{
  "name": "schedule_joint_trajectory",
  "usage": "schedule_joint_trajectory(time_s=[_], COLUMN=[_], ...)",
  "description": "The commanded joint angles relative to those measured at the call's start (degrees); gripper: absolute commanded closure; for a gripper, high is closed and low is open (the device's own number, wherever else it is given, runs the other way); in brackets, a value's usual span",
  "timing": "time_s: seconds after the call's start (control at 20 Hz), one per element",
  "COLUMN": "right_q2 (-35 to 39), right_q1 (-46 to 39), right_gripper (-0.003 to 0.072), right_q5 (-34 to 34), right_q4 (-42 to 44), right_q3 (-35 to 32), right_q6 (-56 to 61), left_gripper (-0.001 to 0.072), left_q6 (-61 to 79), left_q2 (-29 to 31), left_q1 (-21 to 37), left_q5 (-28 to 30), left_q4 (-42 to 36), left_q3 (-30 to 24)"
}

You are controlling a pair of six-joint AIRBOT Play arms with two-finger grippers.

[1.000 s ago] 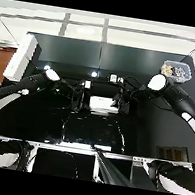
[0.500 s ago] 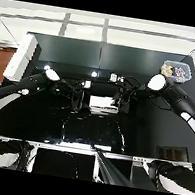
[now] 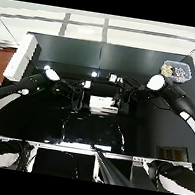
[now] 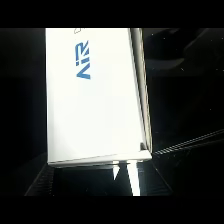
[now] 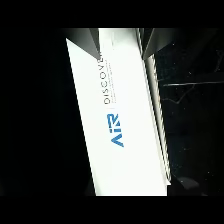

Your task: Fold the box and place the chain.

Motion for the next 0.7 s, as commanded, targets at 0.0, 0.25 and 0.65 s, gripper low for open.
schedule_joint_trajectory(time_s=[0.0, 0.25, 0.65], right_q2=[-0.15, -0.15, 2.38], right_q1=[0.04, 0.04, -0.22], right_gripper=[0.0387, 0.0386, 0.0385], right_q5=[0.59, 0.57, 0.92], right_q4=[0.00, 0.13, 1.75], right_q3=[-0.11, -2.12, -2.03], right_q6=[0.20, 0.37, 5.88], left_gripper=[0.0433, 0.0433, 0.0433], left_q6=[-0.04, -0.04, -0.04], left_q2=[-0.04, -0.07, -0.07], left_q1=[0.00, 0.00, 0.00], left_q5=[0.00, 0.13, 0.13], left_q4=[0.02, 0.02, 0.02], left_q3=[0.00, 0.00, 0.00])
